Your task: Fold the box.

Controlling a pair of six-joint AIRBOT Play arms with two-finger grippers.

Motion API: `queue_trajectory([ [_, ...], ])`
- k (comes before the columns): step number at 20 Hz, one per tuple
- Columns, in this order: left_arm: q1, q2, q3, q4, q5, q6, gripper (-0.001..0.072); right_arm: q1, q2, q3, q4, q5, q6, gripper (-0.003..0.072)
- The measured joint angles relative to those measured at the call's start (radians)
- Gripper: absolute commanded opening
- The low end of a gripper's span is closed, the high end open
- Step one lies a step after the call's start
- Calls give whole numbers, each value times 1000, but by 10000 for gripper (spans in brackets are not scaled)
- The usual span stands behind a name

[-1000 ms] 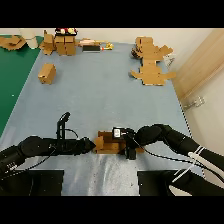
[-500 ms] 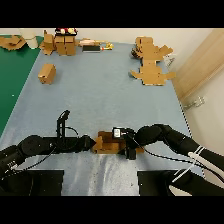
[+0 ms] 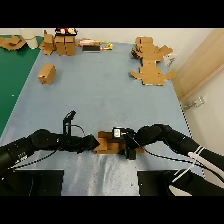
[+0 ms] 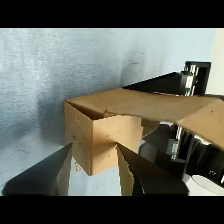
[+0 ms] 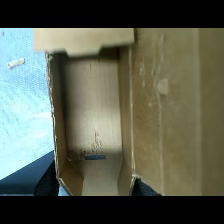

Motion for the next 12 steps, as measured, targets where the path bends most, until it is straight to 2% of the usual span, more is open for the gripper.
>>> queue_trajectory([
  [3, -1, -49, 69, 63, -41, -45, 430, 0, 0, 0, 0, -11, 0, 502],
  [6, -14, -82, 132, 204, -90, -183, 430, 0, 0, 0, 0, -14, 0, 502],
  [9, -53, -111, 192, 348, -126, -336, 430, 0, 0, 0, 0, -16, 0, 501],
  [12, -98, -155, 249, 421, -134, -426, 430, 0, 0, 0, 0, -18, 0, 501],
])
